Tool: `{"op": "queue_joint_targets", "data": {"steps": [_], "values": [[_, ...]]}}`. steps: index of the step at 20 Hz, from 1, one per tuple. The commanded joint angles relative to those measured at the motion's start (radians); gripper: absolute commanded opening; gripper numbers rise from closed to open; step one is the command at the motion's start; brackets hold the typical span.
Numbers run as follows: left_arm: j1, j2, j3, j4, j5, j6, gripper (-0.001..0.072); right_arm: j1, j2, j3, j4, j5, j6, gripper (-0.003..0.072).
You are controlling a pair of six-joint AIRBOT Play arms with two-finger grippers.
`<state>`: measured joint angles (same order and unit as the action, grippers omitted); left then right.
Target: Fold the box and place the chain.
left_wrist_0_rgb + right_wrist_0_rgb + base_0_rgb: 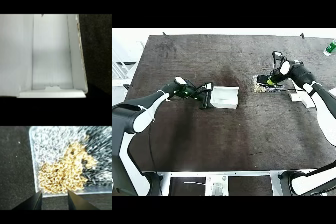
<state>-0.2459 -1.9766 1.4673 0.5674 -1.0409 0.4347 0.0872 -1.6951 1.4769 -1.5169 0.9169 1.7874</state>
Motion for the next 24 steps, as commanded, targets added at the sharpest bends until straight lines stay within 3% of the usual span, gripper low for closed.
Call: {"op": "queue_joint_targets", "data": {"steps": [1, 8, 9, 11, 12, 17, 24], "values": [[0.000, 0.001, 0.001, 0.000, 0.000, 0.000, 0.0399, -0.008, -0.035, -0.002, 0.036, -0.009, -0.008, 0.0367], [0.000, 0.001, 0.001, 0.000, 0.000, 0.000, 0.0399, -0.016, -0.037, -0.002, 0.036, -0.008, 0.011, 0.0258], [0.000, 0.001, 0.001, 0.000, 0.000, 0.000, 0.0399, -0.016, -0.042, -0.001, 0.036, -0.008, 0.011, 0.0219], [0.000, 0.001, 0.001, 0.000, 0.000, 0.000, 0.0399, -0.016, -0.054, -0.002, 0.037, -0.008, 0.011, 0.0050], [0.000, 0.001, 0.001, 0.000, 0.000, 0.000, 0.0399, -0.016, -0.056, -0.002, 0.036, -0.008, 0.011, 0.0023], [0.000, 0.001, 0.001, 0.000, 0.000, 0.000, 0.0399, -0.015, -0.031, 0.014, 0.037, -0.011, 0.011, 0.0012], [0.000, 0.001, 0.001, 0.000, 0.000, 0.000, 0.0399, -0.006, 0.171, 0.013, 0.036, -0.004, 0.000, 0.0012]]}}
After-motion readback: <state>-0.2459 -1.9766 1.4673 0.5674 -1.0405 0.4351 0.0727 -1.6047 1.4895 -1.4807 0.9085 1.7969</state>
